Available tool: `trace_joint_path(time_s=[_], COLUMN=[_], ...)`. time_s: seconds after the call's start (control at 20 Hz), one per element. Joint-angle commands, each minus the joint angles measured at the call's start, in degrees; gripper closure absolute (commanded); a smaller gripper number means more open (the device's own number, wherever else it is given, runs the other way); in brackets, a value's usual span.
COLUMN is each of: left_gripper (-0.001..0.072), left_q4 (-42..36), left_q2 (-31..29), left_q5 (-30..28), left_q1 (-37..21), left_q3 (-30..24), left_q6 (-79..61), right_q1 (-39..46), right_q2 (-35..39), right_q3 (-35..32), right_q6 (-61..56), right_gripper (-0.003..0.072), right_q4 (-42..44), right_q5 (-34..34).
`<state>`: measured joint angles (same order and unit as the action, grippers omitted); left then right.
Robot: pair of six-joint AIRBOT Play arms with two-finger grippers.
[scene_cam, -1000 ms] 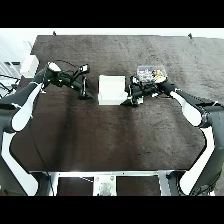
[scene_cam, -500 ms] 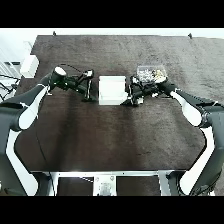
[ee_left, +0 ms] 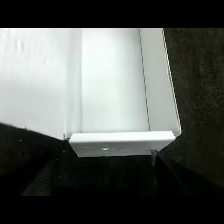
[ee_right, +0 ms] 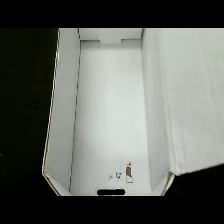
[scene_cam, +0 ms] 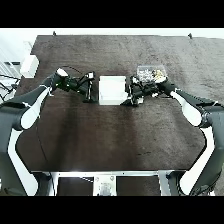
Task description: Fold the box and place the chain.
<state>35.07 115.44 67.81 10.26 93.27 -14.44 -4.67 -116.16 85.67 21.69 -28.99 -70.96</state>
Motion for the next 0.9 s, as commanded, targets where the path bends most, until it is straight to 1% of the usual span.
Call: trace_joint_path(time_s=[0.0, 0.15, 0.35, 0.55, 0.85], left_gripper=[-0.0004, -0.0004, -0.0004, -0.0004, -0.0005], left_q4=[-1.27, -1.51, -3.91, -0.81, -0.48], left_q2=[0.13, 1.25, 1.97, 1.97, 1.97], left_q5=[1.07, 3.13, 3.06, 3.08, 3.26], left_q1=[0.04, 0.04, 0.04, 0.04, 0.04], left_q3=[0.04, 0.04, 0.04, 0.04, 0.04], left_q6=[-1.16, -1.11, -3.13, -2.49, -2.08], right_q1=[-0.02, -0.02, -0.02, -0.02, -0.02], right_q2=[0.0, 0.0, 0.0, 0.0, 0.0], right_q3=[0.0, 0.0, 0.0, 0.0, 0.0], right_q6=[-0.02, -0.02, -0.02, -0.02, -0.02], right_gripper=[0.0084, 0.0085, 0.0085, 0.0084, 0.0084], right_q4=[0.04, 0.04, 0.04, 0.04, 0.04], right_q5=[-0.04, -0.04, -0.04, -0.04, -0.04])
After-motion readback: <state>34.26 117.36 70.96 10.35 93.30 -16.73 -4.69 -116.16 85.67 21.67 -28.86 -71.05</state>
